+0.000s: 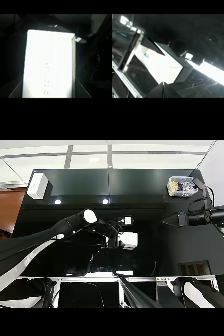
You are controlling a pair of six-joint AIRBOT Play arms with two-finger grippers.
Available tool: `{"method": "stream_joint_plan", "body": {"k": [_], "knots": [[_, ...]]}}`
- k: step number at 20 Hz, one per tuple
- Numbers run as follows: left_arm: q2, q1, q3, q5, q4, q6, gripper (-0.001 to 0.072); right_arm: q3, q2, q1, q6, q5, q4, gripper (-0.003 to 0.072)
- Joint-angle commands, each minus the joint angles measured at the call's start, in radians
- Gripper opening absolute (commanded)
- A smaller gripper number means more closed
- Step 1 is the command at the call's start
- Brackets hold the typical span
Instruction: Fold the box and place the chain.
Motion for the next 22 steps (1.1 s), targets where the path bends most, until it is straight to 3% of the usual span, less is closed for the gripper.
{"method": "stream_joint_plan", "body": {"k": [1,2,3,5,8,10,13,16,19,22], "knots": [[-0.019,-0.037,0.003,0.05,0.064,-0.004,0.0581,-0.001,0.001,-0.001,0.0,-0.011,0.0,0.0009],[-0.016,-0.036,0.013,0.026,0.088,-0.034,0.0328,-0.002,0.0,-0.001,0.0,-0.014,-0.002,0.0009],[-0.006,-0.031,0.027,0.006,0.116,-0.092,0.028,-0.004,0.0,-0.001,0.0,-0.016,-0.006,0.0009],[0.05,-0.016,0.056,0.005,0.206,-0.311,0.0274,-0.007,0.0,-0.001,0.0,-0.017,-0.007,0.0009],[0.185,0.069,0.055,-0.046,0.449,-0.66,0.0274,-0.009,0.0,-0.001,0.0,-0.019,-0.006,0.0009],[0.268,0.181,0.047,-0.156,0.632,-0.858,0.0274,-0.009,0.0,-0.001,0.0,-0.024,-0.006,0.0009],[0.381,0.446,-0.018,-0.263,0.827,-1.051,0.0275,-0.009,0.0,-0.001,0.001,-0.036,-0.006,0.0009],[0.438,0.806,-0.097,-0.273,0.832,-1.085,0.0275,-0.009,0.0,-0.001,0.0,-0.046,-0.006,0.0009],[0.41,1.125,-0.106,-0.236,0.727,-1.082,0.0276,-0.009,0.0,-0.001,0.001,-0.072,-0.006,0.0009],[0.369,1.292,-0.106,-0.117,0.53,-0.983,0.0277,-0.009,0.0,-0.001,0.002,-0.094,-0.006,0.0009]]}}
